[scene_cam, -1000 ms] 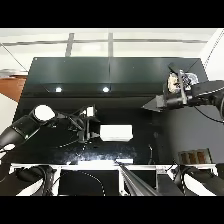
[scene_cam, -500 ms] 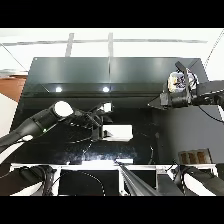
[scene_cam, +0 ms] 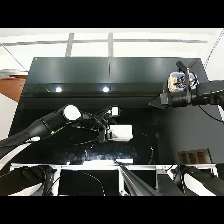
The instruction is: Fold the box and place the chain.
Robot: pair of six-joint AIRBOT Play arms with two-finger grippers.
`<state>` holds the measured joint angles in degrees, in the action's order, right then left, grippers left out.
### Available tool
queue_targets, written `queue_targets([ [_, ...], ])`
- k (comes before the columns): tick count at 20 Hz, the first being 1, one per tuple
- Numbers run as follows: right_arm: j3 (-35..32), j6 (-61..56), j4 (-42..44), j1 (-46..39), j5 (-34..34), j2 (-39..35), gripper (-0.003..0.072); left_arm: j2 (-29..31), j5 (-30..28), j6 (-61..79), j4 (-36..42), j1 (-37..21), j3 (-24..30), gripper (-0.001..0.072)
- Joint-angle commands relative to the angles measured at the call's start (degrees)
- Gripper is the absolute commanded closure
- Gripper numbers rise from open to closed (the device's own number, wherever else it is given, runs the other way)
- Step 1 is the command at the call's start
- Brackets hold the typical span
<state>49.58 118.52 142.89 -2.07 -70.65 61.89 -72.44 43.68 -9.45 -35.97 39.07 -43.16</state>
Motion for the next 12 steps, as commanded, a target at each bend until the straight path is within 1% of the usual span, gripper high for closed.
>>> queue_targets([
  [1, 0.02, -0.02, -0.02, -0.04, 0.13, 0.00, 0.0660, -0.90, 0.39, -0.28, 0.00, 0.20, -0.04, -0.0003],
  [3, 0.04, -0.02, -0.02, -0.04, 0.11, 0.00, 0.0661, -1.05, 1.38, -0.68, -0.07, 0.20, -0.04, -0.0003],
  [12, 0.02, -0.02, -0.02, -0.04, 0.13, 0.00, 0.0660, -2.67, 1.33, -0.66, -0.50, 0.20, -0.04, -0.0003],
])
